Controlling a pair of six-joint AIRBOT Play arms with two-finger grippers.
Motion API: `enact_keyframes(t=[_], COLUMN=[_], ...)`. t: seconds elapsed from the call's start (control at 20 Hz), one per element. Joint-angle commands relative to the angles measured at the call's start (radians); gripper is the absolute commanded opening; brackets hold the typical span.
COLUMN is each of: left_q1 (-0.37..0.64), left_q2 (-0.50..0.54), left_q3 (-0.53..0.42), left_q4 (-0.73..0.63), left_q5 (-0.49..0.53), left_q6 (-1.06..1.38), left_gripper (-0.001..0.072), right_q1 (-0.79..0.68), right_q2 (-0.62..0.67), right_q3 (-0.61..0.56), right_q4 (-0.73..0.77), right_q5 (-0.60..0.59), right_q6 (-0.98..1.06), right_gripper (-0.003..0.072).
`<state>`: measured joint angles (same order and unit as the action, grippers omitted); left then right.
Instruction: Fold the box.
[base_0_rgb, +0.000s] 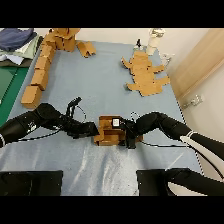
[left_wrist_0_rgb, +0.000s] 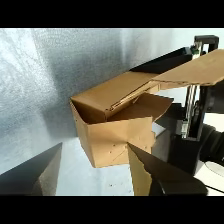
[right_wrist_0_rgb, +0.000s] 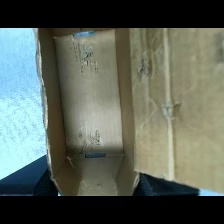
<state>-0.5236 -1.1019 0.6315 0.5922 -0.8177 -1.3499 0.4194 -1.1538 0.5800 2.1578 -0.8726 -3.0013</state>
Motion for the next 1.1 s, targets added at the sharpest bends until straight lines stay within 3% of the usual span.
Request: enact_keyframes(t=[0.0,0.2,0.35,0.5,0.6,1.05], left_q1=[0.000,-0.006,-0.076,-0.169,-0.216,-0.356], left_q2=[-0.001,-0.024,-0.048,-0.050,-0.060,-0.201], left_q3=[0.001,0.001,0.031,0.109,0.159,0.279], left_q4=[-0.009,-0.013,0.035,0.367,0.522,0.615], left_q5=[0.022,-0.006,0.013,0.050,0.010,-0.005], left_q6=[-0.003,-0.009,-0.066,-0.383,-0.563,-0.834], left_gripper=[0.0639,0.0638,0.0638,0.0639,0.0638,0.0636], right_q1=[0.000,0.000,0.000,0.000,0.000,0.000], right_q2=[0.000,0.000,0.000,0.000,0.000,0.000], right_q3=[0.000,0.000,0.000,0.000,0.000,0.000], right_q4=[0.000,0.000,0.000,0.000,0.000,0.000], right_q5=[0.000,0.000,0.000,0.000,0.000,0.000], right_q6=[0.000,0.000,0.000,0.000,0.000,0.000], right_gripper=[0.0539,0.0539,0.0539,0.0539,0.0539,0.0539])
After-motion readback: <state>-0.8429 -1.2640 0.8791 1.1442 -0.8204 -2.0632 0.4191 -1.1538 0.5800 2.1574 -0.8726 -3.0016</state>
